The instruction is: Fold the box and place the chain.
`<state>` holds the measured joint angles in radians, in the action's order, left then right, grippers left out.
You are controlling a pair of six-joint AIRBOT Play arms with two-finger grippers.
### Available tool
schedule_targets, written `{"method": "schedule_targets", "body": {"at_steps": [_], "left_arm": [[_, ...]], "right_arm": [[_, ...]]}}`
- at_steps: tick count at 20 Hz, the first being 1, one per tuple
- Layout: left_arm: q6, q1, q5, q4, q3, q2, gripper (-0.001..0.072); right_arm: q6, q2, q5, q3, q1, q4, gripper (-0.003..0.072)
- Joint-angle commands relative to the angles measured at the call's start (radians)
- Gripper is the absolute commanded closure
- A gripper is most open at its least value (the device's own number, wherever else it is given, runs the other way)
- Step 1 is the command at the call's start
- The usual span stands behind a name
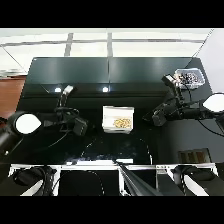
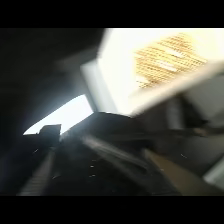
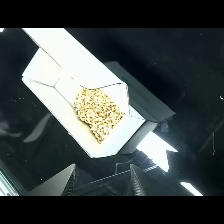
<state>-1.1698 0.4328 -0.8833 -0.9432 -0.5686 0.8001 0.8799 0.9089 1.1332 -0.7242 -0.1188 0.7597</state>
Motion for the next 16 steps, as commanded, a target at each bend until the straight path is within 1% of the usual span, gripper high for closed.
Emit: {"method": "schedule_targets", "body": {"at_steps": [1, 2, 3, 5, 8, 9, 11, 14, 16], "left_arm": [[0.701, -0.080, 0.061, 0.397, 0.205, -0.069, 0.0000], [0.846, -0.071, 0.064, 0.395, 0.223, -0.061, 0.0000], [0.986, -0.066, 0.045, 0.398, 0.220, -0.044, 0.0000], [1.130, -0.069, 0.037, 0.435, 0.212, 0.026, -0.0001], [1.411, -0.070, 0.009, 0.435, 0.158, 0.227, -0.0001], [1.456, -0.078, 0.000, 0.437, 0.123, 0.299, -0.0001], [1.457, -0.119, -0.001, 0.423, 0.041, 0.416, -0.0001], [1.481, -0.170, -0.044, 0.346, -0.094, 0.533, -0.0001], [1.481, -0.179, -0.065, 0.342, -0.163, 0.592, -0.0001]], "right_arm": [[0.002, 0.000, 0.003, 0.000, 0.000, 0.005, 0.0279], [0.002, 0.000, 0.003, 0.000, 0.000, 0.005, 0.0279], [0.003, 0.000, 0.005, -0.001, 0.000, 0.005, 0.0280], [0.003, 0.000, 0.004, 0.000, 0.000, 0.002, 0.0279], [0.003, 0.000, 0.004, 0.000, 0.000, 0.002, 0.0280], [0.006, 0.000, 0.004, 0.000, 0.000, 0.002, 0.0279], [0.007, 0.000, 0.004, 0.000, 0.000, 0.001, 0.0279], [0.007, 0.000, 0.004, 0.000, 0.000, 0.001, 0.0279], [0.007, 0.000, 0.004, 0.000, 0.000, 0.001, 0.0279]]}}
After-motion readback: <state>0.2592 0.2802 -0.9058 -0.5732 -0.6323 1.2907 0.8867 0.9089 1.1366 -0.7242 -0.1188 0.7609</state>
